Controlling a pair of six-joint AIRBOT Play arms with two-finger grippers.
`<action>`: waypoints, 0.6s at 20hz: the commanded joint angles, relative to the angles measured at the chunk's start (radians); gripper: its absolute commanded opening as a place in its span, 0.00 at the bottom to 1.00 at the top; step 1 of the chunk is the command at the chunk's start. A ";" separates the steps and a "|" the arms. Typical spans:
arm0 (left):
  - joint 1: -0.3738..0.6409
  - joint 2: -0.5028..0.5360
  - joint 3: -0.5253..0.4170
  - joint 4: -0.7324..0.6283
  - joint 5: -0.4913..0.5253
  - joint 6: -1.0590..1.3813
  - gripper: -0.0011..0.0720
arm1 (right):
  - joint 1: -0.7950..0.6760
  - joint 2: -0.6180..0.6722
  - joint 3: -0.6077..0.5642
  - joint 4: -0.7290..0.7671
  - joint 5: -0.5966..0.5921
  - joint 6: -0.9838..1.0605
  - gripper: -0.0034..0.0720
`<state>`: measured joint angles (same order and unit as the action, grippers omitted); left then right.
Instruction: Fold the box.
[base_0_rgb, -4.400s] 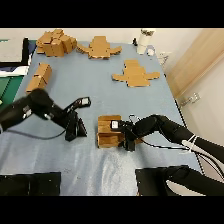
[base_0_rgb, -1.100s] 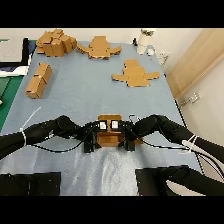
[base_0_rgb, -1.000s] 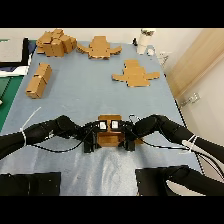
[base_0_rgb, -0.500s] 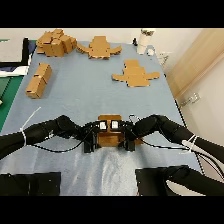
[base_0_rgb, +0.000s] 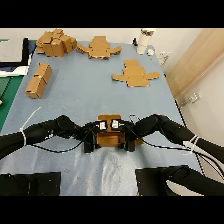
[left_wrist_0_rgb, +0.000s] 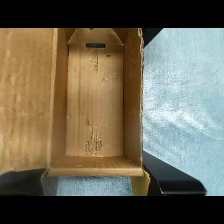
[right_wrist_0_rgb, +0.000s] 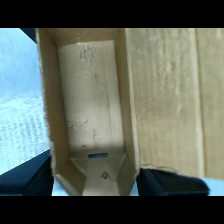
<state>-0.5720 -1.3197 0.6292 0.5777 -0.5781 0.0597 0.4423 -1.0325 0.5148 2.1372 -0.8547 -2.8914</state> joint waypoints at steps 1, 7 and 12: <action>0.000 0.000 0.000 -0.001 0.002 0.000 0.72 | -0.008 0.066 0.007 -0.119 -0.032 0.152 1.00; 0.000 0.000 0.000 -0.001 0.002 0.000 0.71 | -0.013 0.272 0.013 -0.313 -0.306 0.485 0.99; 0.000 0.000 0.000 -0.001 0.002 0.000 0.71 | -0.011 0.370 0.011 -0.001 -0.355 0.942 0.99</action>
